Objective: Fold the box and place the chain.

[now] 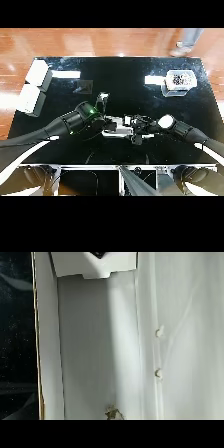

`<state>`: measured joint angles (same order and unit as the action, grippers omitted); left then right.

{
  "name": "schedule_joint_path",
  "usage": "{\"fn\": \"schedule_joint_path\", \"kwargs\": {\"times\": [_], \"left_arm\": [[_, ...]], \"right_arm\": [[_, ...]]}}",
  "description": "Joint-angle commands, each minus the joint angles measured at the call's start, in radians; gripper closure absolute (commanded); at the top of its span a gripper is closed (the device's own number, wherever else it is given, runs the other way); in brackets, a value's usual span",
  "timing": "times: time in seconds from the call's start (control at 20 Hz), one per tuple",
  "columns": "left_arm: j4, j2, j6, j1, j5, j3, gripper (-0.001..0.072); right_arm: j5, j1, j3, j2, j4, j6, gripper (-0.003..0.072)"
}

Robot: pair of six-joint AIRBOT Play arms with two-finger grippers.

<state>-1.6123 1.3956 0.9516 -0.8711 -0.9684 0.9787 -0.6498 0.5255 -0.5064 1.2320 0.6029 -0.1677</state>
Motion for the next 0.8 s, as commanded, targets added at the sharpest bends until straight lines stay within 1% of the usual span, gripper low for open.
{"fn": "schedule_joint_path", "kwargs": {"times": [0.0,0.2,0.35,0.4,0.5,0.75], "left_arm": [[0.007,0.017,-0.037,-0.002,-0.047,0.021,0.0369],[0.007,0.039,-0.037,-0.002,-0.073,0.021,0.0374],[0.002,0.055,-0.041,0.003,-0.072,0.021,0.0387],[-0.007,0.061,-0.04,0.007,-0.076,0.021,0.0403],[-0.037,0.07,-0.04,0.017,-0.074,0.021,0.0403],[-0.038,0.08,-0.039,0.017,-0.06,0.022,0.0403]], "right_arm": [[0.0,0.0,0.0,0.0,0.0,0.0,0.0136],[0.0,0.0,0.0,0.0,0.0,0.0,0.0136],[0.0,0.0,0.0,0.0,0.0,0.0,0.0136],[0.0,0.0,0.0,0.0,0.0,0.0,0.0136],[0.0,0.0,0.0,0.0,0.0,0.0,0.0136],[0.0,0.0,0.0,0.0,0.0,0.0,0.0136]]}}
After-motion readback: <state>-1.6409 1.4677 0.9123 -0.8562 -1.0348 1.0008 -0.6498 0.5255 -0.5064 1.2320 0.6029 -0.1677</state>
